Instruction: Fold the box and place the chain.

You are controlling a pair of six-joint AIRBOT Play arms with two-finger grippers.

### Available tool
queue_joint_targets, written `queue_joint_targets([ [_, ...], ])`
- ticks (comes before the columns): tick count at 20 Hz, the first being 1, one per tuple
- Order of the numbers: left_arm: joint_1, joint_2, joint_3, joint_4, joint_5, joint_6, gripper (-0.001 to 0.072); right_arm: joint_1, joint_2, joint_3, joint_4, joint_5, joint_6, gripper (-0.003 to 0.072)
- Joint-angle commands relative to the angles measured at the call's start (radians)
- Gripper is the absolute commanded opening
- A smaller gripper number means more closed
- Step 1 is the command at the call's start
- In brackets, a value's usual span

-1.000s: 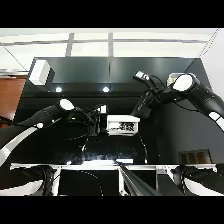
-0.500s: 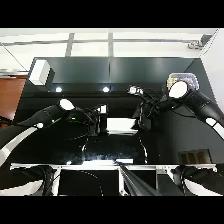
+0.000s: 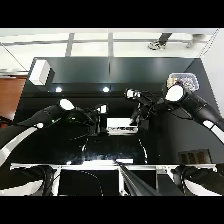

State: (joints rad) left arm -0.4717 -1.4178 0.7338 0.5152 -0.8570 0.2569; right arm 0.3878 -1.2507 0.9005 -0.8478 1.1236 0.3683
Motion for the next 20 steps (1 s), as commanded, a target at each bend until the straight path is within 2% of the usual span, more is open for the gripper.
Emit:
queue_joint_targets([
  [1, 0.000, -0.001, 0.001, 0.000, 0.000, 0.002, 0.0332, 0.001, 0.000, -0.001, 0.004, 0.008, -0.005, 0.0306],
  [20, 0.000, -0.001, 0.001, 0.000, 0.000, 0.002, 0.0331, 0.005, 0.000, -0.018, -0.047, 0.021, 0.047, 0.0319],
])
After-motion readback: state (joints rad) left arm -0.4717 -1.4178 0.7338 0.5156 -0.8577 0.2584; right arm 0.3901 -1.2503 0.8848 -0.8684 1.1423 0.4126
